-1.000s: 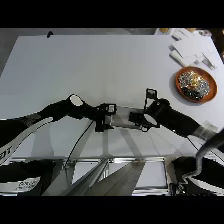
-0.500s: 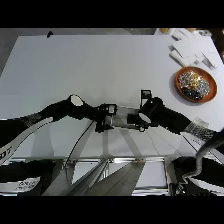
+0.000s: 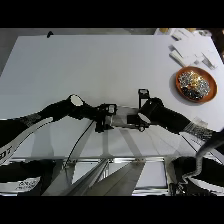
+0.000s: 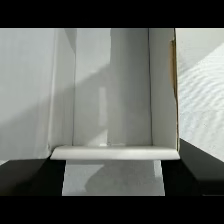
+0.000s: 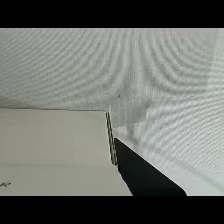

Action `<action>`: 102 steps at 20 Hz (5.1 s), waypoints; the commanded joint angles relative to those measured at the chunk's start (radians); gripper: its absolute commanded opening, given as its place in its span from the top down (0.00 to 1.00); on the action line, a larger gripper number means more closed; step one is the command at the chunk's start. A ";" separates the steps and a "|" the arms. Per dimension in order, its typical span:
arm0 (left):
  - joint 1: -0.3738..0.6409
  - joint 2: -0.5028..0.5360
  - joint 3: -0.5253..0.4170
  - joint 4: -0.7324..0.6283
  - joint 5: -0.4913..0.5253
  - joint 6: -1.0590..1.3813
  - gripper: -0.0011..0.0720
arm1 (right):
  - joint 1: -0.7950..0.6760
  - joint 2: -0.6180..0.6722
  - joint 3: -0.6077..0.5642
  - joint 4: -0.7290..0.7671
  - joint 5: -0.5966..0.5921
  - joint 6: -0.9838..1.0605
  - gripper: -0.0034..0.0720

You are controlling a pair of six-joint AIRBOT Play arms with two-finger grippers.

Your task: Fold the box and place the chain.

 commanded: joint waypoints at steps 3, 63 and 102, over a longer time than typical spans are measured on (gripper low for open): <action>0.000 0.001 0.000 0.000 0.000 0.000 0.78 | 0.001 -0.018 0.001 0.053 -0.038 -0.013 0.73; 0.000 0.001 0.000 0.000 0.000 0.000 0.78 | -1.033 -0.311 0.520 0.043 0.097 -0.877 0.79; 0.000 0.001 0.000 0.000 0.000 0.000 0.78 | -0.674 0.523 0.520 0.268 0.494 -0.889 0.93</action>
